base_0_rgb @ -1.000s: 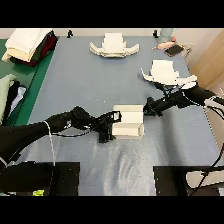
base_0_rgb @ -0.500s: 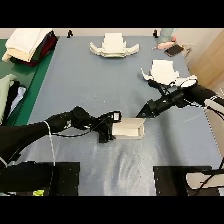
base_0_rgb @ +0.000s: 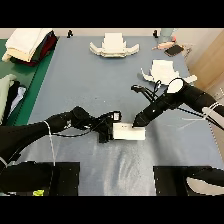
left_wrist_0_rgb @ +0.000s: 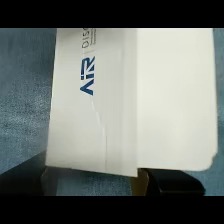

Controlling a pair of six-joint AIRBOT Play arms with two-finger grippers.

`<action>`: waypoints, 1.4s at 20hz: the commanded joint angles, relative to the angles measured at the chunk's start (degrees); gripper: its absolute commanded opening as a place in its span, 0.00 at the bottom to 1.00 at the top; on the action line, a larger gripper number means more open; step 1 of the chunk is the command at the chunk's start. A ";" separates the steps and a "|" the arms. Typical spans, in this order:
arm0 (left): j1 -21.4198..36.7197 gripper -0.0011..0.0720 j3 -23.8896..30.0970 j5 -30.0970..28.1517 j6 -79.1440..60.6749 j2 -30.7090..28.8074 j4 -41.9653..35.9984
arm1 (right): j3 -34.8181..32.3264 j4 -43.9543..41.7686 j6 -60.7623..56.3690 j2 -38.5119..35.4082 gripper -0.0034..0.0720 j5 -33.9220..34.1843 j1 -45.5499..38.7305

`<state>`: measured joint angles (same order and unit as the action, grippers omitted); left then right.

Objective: Fold the box.

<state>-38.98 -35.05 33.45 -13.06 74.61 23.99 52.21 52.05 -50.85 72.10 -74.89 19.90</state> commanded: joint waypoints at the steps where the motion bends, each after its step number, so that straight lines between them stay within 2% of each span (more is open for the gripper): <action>1: 0.04 0.67 -0.02 0.00 0.02 0.04 0.00 | -0.17 9.18 -2.27 -3.26 0.05 6.43 6.27; 6: 0.04 0.67 -0.02 0.00 0.02 0.04 0.00 | -3.78 15.08 -3.41 -8.22 0.05 13.88 12.17; 10: 0.04 0.67 -0.02 0.00 0.02 0.04 0.00 | -12.00 16.39 -2.89 -15.54 0.05 24.30 16.98; 13: 0.04 0.67 -0.02 0.00 0.02 0.04 0.00 | -16.96 18.05 2.21 -20.96 0.05 32.83 21.53; 16: 0.04 0.67 -0.02 0.00 0.02 0.04 0.00 | -18.25 20.28 4.92 -22.88 0.08 35.54 24.92; 18: 0.04 0.67 -0.02 0.00 0.02 0.04 0.00 | -18.25 21.79 4.90 -22.82 0.32 35.36 25.57; 20: 0.04 0.67 -0.02 -0.02 0.02 0.04 0.00 | -18.25 23.32 4.92 -22.82 0.41 35.34 25.55; 21: 0.04 0.67 -0.02 -0.02 0.02 0.04 0.00 | -18.25 23.52 5.03 -22.82 0.56 35.32 25.55; 23: 0.04 0.67 -0.02 0.00 0.02 0.04 0.00 | -18.25 23.69 5.09 -22.80 0.62 34.51 25.55; 24: 0.04 0.67 -0.02 0.00 0.02 0.04 0.00 | -18.25 23.65 5.53 -22.77 0.71 33.68 25.55; 27: 0.04 0.67 -0.02 0.00 0.02 0.04 0.00 | -18.32 24.41 8.39 -22.29 0.76 32.24 25.55; 28: 0.04 0.67 -0.02 0.00 0.02 0.04 0.00 | -18.29 25.81 9.35 -21.53 0.83 32.59 25.55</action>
<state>-38.98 -35.05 33.47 -12.99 74.63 23.97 33.95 75.83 -44.07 49.80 -41.69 45.36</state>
